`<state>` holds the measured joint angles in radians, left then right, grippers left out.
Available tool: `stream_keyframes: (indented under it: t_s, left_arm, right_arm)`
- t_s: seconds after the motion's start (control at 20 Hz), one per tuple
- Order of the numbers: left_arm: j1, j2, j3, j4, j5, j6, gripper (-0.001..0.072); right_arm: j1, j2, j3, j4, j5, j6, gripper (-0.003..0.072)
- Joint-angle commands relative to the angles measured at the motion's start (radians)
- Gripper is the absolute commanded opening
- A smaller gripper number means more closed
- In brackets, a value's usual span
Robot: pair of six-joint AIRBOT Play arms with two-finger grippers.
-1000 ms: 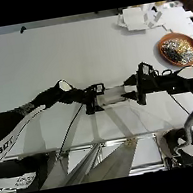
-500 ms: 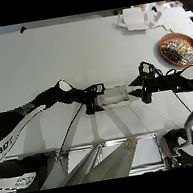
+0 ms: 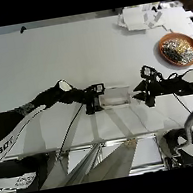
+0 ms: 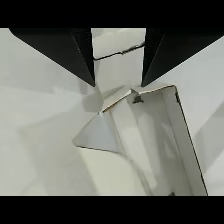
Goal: Fold the box and place the chain.
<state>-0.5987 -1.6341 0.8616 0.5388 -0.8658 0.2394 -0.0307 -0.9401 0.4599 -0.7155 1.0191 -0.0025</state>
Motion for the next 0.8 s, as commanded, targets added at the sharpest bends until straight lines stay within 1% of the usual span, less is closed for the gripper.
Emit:
stream_keyframes:
  t_s: [0.0, 0.1, 0.15, 0.2, 0.25, 0.4, 0.5, 0.55, 0.65, 0.75]
  left_arm:
    - [0.0, -0.001, 0.001, 0.0, -0.002, 0.0, 0.0211]
    - [0.0, -0.001, 0.001, 0.0, -0.002, 0.0, 0.0211]
    - [0.0, -0.001, 0.001, 0.0, -0.002, 0.0, 0.0211]
    - [0.0, -0.001, 0.001, 0.0, -0.002, 0.0, 0.0211]
    - [0.0, -0.001, 0.001, 0.0, -0.002, 0.0, 0.0211]
    - [0.0, -0.001, 0.001, 0.0, -0.002, 0.0, 0.0211]
    - [0.0, -0.001, 0.001, 0.0, -0.002, 0.0, 0.0211]
    - [0.0, -0.001, 0.001, 0.0, -0.003, 0.0, 0.0211]
    - [0.0, -0.001, 0.001, 0.0, -0.002, 0.0, 0.0211]
    - [0.0, -0.001, 0.001, 0.0, -0.002, 0.0, 0.0211]
  right_arm:
    - [-0.002, 0.001, -0.037, -0.015, -0.019, 0.002, 0.0288]
    - [-0.002, 0.001, -0.068, -0.017, -0.045, -0.006, 0.0304]
    - [-0.002, 0.002, -0.068, -0.013, -0.045, -0.006, 0.0351]
    - [-0.002, 0.006, -0.068, 0.009, -0.045, -0.013, 0.0451]
    - [-0.002, 0.014, -0.068, 0.032, -0.043, -0.027, 0.0485]
    - [-0.002, 0.031, -0.061, 0.047, -0.036, -0.032, 0.0494]
    - [-0.002, 0.037, -0.058, 0.047, -0.035, -0.032, 0.0669]
    - [-0.002, 0.038, -0.058, 0.041, -0.035, -0.031, 0.0698]
    - [-0.002, 0.039, -0.056, 0.016, -0.032, -0.031, 0.0698]
    - [-0.002, 0.042, -0.054, 0.022, -0.021, -0.031, 0.0696]
